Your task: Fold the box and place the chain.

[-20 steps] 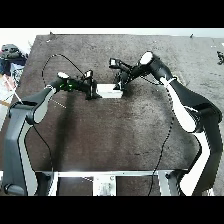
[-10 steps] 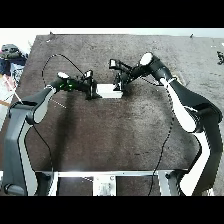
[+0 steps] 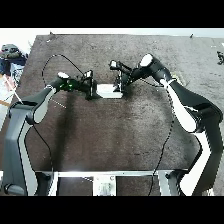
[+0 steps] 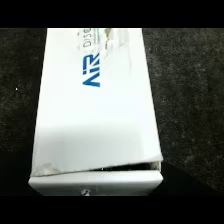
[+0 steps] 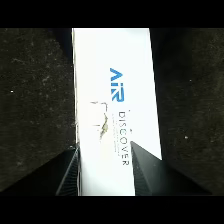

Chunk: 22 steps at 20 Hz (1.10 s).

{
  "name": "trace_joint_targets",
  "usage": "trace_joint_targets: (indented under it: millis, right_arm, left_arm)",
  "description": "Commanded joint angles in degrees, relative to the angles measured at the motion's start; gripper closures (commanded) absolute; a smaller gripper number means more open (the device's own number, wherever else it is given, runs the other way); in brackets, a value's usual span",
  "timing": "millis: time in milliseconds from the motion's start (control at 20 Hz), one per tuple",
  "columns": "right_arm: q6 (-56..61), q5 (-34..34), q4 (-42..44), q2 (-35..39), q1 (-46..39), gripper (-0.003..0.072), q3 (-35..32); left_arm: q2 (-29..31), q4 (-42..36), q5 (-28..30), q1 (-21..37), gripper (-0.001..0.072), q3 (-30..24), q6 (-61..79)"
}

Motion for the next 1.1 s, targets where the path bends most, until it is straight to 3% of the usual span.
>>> trace_joint_targets:
  millis: [0,200,400,500,600,650,850,1050]
  right_arm:
    - [0.15,0.94,0.33,-0.04,0.02,0.0347,-1.25]
    - [-0.04,-0.55,2.10,0.02,-0.28,0.0318,-1.20]
    - [-0.07,-1.42,10.38,0.59,-1.79,0.0319,-1.20]
    - [-0.07,-1.40,15.72,0.79,-3.23,0.0409,-1.20]
    - [-0.07,-0.68,19.15,0.81,-4.42,0.0627,-1.20]
    - [-0.02,0.24,19.89,0.81,-4.83,0.0671,-1.20]
    - [7.82,2.51,21.57,1.55,-5.53,0.0676,-1.20]
    - [12.04,4.39,21.55,7.54,-5.42,0.0677,-1.22]
  left_arm:
    - [0.00,-0.04,0.26,0.02,0.0178,0.00,-0.11]
    - [0.00,-0.04,0.24,0.02,0.0178,0.00,-0.11]
    - [0.00,-0.07,0.26,0.02,0.0178,0.00,-0.11]
    - [0.00,-0.04,0.24,0.02,0.0179,0.00,-0.11]
    - [0.00,-0.04,0.26,0.02,0.0178,0.00,-0.11]
    - [0.00,-0.04,0.26,0.02,0.0178,0.00,-0.11]
    - [0.00,-0.04,0.28,0.02,0.0179,0.00,-0.11]
    - [0.00,-0.04,0.26,0.02,0.0178,0.00,-0.11]
